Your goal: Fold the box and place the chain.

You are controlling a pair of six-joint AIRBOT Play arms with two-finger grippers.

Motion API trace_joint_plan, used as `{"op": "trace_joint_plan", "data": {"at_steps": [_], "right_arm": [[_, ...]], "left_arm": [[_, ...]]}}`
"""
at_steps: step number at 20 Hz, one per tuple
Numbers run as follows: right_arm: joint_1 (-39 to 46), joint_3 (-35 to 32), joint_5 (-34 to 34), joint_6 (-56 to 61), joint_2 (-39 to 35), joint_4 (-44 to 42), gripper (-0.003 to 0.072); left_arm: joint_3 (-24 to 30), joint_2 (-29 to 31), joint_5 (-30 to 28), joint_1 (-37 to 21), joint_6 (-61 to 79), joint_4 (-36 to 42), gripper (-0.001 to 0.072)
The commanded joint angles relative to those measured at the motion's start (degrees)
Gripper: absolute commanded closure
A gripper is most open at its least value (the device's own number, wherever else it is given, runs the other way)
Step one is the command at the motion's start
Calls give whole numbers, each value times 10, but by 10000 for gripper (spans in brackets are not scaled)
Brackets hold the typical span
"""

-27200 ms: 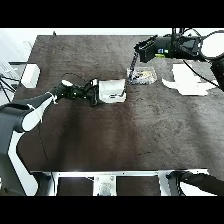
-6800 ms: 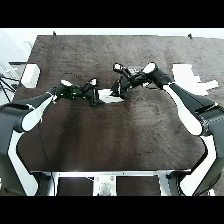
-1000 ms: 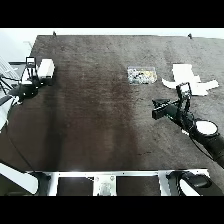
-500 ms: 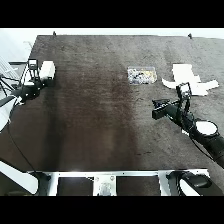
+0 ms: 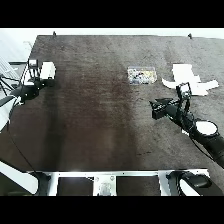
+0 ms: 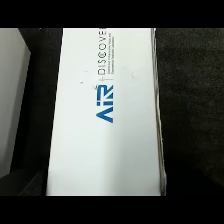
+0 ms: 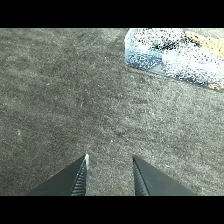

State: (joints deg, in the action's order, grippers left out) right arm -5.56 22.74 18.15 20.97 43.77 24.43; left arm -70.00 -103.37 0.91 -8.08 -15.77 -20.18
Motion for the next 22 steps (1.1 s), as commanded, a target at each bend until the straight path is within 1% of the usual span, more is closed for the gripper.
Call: {"op": "trace_joint_plan", "data": {"at_steps": [1,3,4,5,8,9,10,11,13,14,16,18,19,22], "right_arm": [[0,0,0,0,0,0,332],[0,0,0,0,0,0,330],[0,0,0,0,0,0,294],[0,0,0,0,0,0,234],[0,0,0,0,0,0,235],[0,0,0,0,0,0,310],[0,0,0,0,0,0,508],[0,0,0,1,-1,0,681],[-1,0,4,0,-12,0,681],[-1,0,3,0,-27,0,682],[-1,0,3,0,-73,0,682],[0,0,3,0,-132,0,683],[0,0,2,0,-162,0,683],[0,-21,2,1,-241,0,683]], "left_arm": [[0,15,10,0,13,-7,-11],[0,42,17,0,13,-7,-11],[0,56,28,0,13,-10,-11],[0,73,43,0,13,-22,-11],[0,127,72,0,11,-32,-11],[0,149,80,0,5,-31,68],[0,171,110,0,-5,-33,421],[0,196,157,0,7,-39,693],[0,242,226,3,9,-38,694],[1,264,245,7,14,-38,696],[30,331,232,32,43,-31,696],[88,409,203,74,106,-8,696],[128,449,186,96,124,19,696],[248,555,180,149,196,100,696]]}}
